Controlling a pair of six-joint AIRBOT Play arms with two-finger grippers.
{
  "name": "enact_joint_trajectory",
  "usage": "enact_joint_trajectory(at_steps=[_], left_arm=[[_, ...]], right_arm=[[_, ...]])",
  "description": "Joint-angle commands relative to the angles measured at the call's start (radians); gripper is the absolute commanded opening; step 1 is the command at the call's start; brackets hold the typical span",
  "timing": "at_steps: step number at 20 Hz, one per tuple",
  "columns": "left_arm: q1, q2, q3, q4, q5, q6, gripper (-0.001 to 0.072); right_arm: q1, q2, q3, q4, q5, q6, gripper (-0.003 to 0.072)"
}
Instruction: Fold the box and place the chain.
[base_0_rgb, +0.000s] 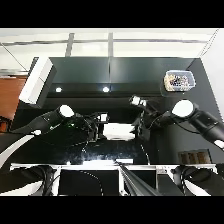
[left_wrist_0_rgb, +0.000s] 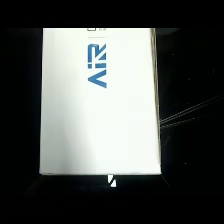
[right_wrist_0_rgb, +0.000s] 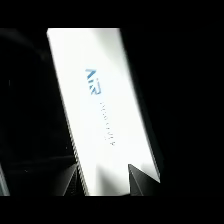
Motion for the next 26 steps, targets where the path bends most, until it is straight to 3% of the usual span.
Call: enact_joint_trajectory(at_steps=[1, 2, 3, 7, 11, 19, 26], left_arm=[[0.000, 0.000, 0.001, 0.000, -0.001, 0.002, 0.0166], [0.000, 0.000, 0.001, 0.000, -0.001, 0.002, 0.0166], [0.000, 0.000, 0.001, 0.000, -0.001, 0.002, 0.0166], [0.000, 0.000, 0.001, 0.000, -0.001, 0.002, 0.0166], [0.000, 0.000, 0.001, 0.000, -0.001, 0.002, 0.0166], [0.000, 0.000, 0.001, 0.000, -0.002, 0.002, 0.0166], [0.000, 0.000, 0.001, 0.000, -0.002, 0.002, 0.0166]], right_arm=[[-0.082, 0.050, 0.024, 0.026, 0.133, 0.284, 0.0384], [-0.097, 0.049, 0.016, 0.027, 0.164, 0.377, 0.0295], [-0.099, 0.049, -0.005, 0.045, 0.167, 0.428, 0.0014], [-0.050, 0.028, -0.129, 0.295, -0.003, 0.510, 0.0013], [0.045, -0.068, -0.135, 0.472, -0.133, 0.511, 0.0013], [0.061, -0.193, -0.136, 0.436, -0.194, 0.514, 0.0013], [0.060, -0.201, -0.135, 0.406, -0.183, 0.499, 0.0013]])
